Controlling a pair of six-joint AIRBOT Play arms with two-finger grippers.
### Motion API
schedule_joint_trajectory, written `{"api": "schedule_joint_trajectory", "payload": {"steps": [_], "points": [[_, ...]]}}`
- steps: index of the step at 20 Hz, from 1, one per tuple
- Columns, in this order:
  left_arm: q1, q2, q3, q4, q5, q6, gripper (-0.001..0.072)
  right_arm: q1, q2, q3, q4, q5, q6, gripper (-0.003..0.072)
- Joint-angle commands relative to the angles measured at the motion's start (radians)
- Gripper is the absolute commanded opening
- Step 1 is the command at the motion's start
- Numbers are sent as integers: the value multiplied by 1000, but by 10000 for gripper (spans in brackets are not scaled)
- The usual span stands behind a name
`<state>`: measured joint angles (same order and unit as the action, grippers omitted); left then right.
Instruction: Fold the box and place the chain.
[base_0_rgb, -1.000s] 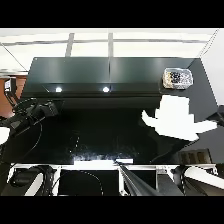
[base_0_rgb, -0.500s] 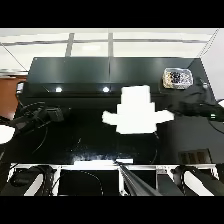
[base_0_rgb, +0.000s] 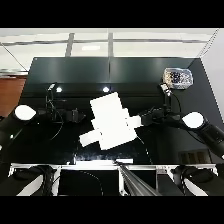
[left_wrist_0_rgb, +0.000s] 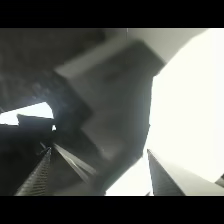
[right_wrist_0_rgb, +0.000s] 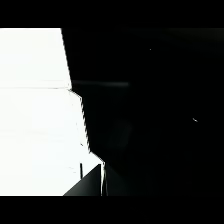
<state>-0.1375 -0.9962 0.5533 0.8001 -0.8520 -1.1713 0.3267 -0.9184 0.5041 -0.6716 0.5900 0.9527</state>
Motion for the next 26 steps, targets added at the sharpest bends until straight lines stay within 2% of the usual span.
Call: {"api": "schedule_joint_trajectory", "payload": {"steps": [1, 3, 6, 9, 11, 12, 13, 15, 16, 17, 18, 19, 20, 23, 26], "points": [[82, -201, 45, -312, -289, 291, 705, 37, 5, -12, 2, -39, -3, 10], [75, -318, 45, -404, -363, 428, 705, 37, 5, -12, 11, -31, -3, 10], [19, -459, 85, -496, -372, 573, 705, 37, 5, -12, 18, -20, -3, 10], [-31, -556, 190, -395, -410, 589, 672, 37, 5, -12, 17, -11, -3, 10], [-36, -597, 245, -337, -449, 589, 546, 37, 5, -12, 17, 0, -3, 10], [-35, -610, 261, -325, -456, 589, 524, 37, 5, -12, 17, 5, -3, 10], [-35, -620, 274, -312, -458, 593, 438, 37, 5, -12, 17, 8, -3, 11], [-33, -637, 294, -303, -459, 603, 141, 37, 5, -12, 17, 13, -2, 11], [-32, -647, 302, -302, -462, 613, 89, 36, 5, -12, 17, 19, -1, 11], [-32, -652, 306, -303, -462, 625, 87, 34, 5, -12, 17, 24, 15, 16], [-31, -657, 309, -300, -461, 628, 87, 22, 5, -11, 18, 38, 39, 60], [-29, -659, 312, -286, -465, 629, 37, -2, 5, -3, 17, 79, 97, 485], [-27, -659, 321, -264, -478, 633, 29, -35, 5, 21, 11, 163, 105, 688], [-30, -655, 372, -194, -558, 671, 27, -154, 6, 171, -129, 466, 62, 687], [-34, -610, 375, -193, -548, 724, 24, -196, 5, 272, -334, 633, -79, 687]]}}
